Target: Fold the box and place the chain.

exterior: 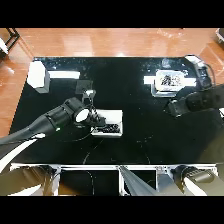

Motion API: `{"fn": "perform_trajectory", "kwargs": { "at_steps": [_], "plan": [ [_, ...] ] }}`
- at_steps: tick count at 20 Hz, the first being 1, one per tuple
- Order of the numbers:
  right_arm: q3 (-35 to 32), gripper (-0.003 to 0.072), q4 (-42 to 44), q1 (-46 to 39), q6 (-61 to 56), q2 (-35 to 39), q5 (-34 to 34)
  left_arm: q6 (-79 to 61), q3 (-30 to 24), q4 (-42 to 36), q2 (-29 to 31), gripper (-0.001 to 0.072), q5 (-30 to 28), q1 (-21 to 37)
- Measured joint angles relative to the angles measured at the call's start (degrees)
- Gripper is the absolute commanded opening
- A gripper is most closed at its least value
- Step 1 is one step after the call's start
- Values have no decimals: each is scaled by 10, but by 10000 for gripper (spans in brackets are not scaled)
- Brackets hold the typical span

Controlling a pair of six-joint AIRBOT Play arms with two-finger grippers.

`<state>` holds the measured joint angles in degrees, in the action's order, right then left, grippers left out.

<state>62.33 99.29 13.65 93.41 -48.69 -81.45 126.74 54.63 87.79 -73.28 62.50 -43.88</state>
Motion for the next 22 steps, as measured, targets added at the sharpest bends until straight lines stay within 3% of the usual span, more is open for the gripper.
{"fn": "perform_trajectory", "kwargs": {
  "at_steps": [3, 4, 5, 9, 11, 15, 19, 22],
  "plan": [
    [-6, 626, 16, -10, 1, 12, 14, -67, 14, 5, 50, 620, 59, 0],
    [-7, 720, 31, -12, 6, 10, 17, -97, 16, 12, 74, 620, 86, 3],
    [-8, 720, 50, -13, 14, 5, 19, -122, 18, 24, 97, 620, 116, 10],
    [-8, 720, 150, -14, 52, -51, 41, -185, 17, 81, 187, 621, 187, 93],
    [1, 720, 181, -8, 63, -98, 75, -212, 6, 52, 212, 621, 177, 162],
    [73, 720, 209, 49, 74, -216, 168, -294, -48, -91, 232, 622, 101, 269],
    [165, 719, 209, 130, 97, -342, 183, -365, -126, -157, 237, 622, 12, 310],
    [191, 719, 202, 164, 151, -386, 163, -401, -180, -177, 238, 622, -24, 325]
  ]
}}
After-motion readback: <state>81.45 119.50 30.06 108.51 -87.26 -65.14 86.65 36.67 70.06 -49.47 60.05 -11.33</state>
